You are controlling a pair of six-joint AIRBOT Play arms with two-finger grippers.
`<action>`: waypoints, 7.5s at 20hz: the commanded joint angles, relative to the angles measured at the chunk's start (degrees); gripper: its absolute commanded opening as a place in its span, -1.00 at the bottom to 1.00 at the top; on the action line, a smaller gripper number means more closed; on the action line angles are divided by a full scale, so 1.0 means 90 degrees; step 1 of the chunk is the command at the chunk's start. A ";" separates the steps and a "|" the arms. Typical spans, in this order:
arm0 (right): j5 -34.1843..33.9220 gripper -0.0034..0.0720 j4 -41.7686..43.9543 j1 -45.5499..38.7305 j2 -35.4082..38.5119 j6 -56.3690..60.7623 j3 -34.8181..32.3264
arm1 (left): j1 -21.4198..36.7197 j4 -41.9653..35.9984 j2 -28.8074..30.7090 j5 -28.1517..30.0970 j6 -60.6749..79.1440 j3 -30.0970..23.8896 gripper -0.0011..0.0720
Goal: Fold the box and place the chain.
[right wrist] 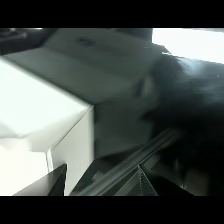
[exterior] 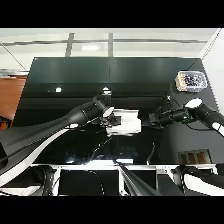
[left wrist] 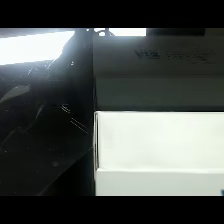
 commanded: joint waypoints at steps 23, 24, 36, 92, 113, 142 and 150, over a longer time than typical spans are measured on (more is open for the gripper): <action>-0.0998 0.53 -0.2681 0.2858 -0.0002 0.4051 0.1265 | 0.0005 0.0000 0.0000 0.0002 0.0000 0.0000 -0.89; -0.0998 0.53 -0.2941 0.3002 -0.0005 0.4362 0.1302 | 0.0005 0.0002 0.0000 0.0002 0.0000 0.0000 -0.89; -0.0726 0.41 -0.5457 0.4546 -0.0090 0.7196 0.1780 | 0.0005 0.0000 0.0000 0.0002 0.0000 0.0000 -0.89; 0.0070 0.82 -0.4648 -0.1695 -0.3466 0.7417 0.7390 | 0.0005 0.0000 0.0000 0.0044 0.0000 0.0000 -0.89; 0.0313 -0.86 -0.3708 -0.1800 -0.4070 0.6645 0.7414 | 0.0002 0.0000 0.0000 0.0022 0.0000 0.0000 -0.89; 0.1178 -0.88 0.0294 -0.2149 0.1154 0.2773 0.8262 | 0.0005 -0.0005 0.0000 0.0027 0.0000 0.0000 -0.89; 0.2572 -0.88 -0.0765 -0.0279 0.1892 0.2348 0.7499 | 0.0005 -0.0005 0.0000 0.0029 0.0000 0.0000 -0.89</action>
